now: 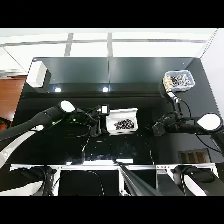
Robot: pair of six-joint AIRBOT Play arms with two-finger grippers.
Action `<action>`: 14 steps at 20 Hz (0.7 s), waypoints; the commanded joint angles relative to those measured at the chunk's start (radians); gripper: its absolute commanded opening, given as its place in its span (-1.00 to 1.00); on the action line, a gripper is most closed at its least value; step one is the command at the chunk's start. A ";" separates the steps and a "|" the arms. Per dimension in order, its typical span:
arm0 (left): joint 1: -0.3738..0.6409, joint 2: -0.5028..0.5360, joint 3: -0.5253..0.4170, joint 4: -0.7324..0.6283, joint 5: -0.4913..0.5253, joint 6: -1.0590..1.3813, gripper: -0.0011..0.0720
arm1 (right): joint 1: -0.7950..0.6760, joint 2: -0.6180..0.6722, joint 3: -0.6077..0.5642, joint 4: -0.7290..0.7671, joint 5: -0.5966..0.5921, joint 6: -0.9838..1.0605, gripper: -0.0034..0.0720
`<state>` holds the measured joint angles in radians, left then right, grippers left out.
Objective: Fold the box and place the chain.
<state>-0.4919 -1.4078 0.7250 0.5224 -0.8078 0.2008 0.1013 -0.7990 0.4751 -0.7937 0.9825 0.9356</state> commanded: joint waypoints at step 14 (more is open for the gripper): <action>-0.043 -0.002 0.002 0.045 0.048 -0.037 0.00 | 0.004 -0.091 0.233 0.270 -0.310 0.000 0.89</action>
